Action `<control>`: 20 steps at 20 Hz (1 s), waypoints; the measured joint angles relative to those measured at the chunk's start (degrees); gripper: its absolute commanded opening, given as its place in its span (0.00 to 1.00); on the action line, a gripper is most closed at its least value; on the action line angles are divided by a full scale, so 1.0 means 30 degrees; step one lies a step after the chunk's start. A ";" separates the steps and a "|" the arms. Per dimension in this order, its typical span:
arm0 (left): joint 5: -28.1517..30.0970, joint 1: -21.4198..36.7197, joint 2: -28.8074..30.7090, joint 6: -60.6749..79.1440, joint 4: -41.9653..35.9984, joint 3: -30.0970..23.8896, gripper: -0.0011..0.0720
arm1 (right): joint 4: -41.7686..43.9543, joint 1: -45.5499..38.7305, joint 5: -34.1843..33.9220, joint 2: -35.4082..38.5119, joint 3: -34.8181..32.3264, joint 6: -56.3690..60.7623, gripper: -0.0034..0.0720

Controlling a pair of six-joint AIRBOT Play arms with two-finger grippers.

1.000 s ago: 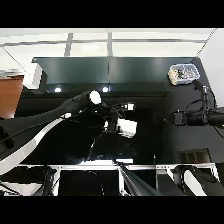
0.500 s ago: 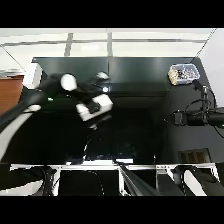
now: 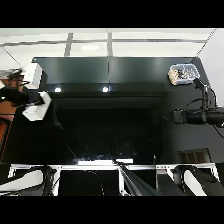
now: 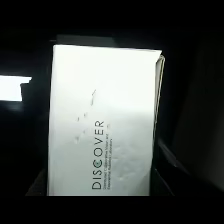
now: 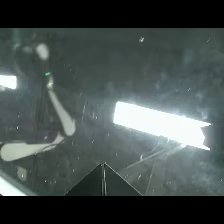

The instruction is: Fold the box and place the chain.

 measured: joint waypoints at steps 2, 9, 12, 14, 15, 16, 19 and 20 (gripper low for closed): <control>0.0714 0.1450 -0.0554 0.0962 -0.0262 0.0474 0.47 | 0.0226 0.0022 -0.0750 0.0000 0.0000 0.0000 0.06; 0.4867 0.2011 -0.3118 0.4874 -0.1173 0.1668 0.47 | 0.1275 0.0036 -0.3118 -0.0007 0.0000 0.0117 0.06; 0.5668 0.2025 -0.4269 0.5260 -0.1282 0.2586 0.47 | 0.1399 0.0036 -0.3468 -0.0007 -0.0007 0.0197 0.06; 0.5982 0.2047 -0.4801 0.5370 -0.1290 0.3213 0.47 | 0.1457 0.0036 -0.3679 -0.0007 0.0000 0.0255 0.06; 0.6098 0.2047 -0.5005 0.5435 -0.1290 0.3483 0.48 | 0.1464 0.0044 -0.3803 -0.0007 0.0000 0.0262 0.06; 0.6200 0.2055 -0.5187 0.5457 -0.1311 0.3738 0.71 | 0.1479 0.0036 -0.3898 0.0000 0.0000 0.0313 0.06; 0.6302 0.2025 -0.5493 0.5493 -0.1384 0.4517 0.98 | 0.1559 0.0058 -0.4073 0.0000 0.0000 0.0335 0.06; 0.6054 0.2004 -0.5508 0.5493 -0.1392 0.4962 0.98 | 0.1596 0.0168 -0.4175 0.0000 0.0000 0.0372 0.06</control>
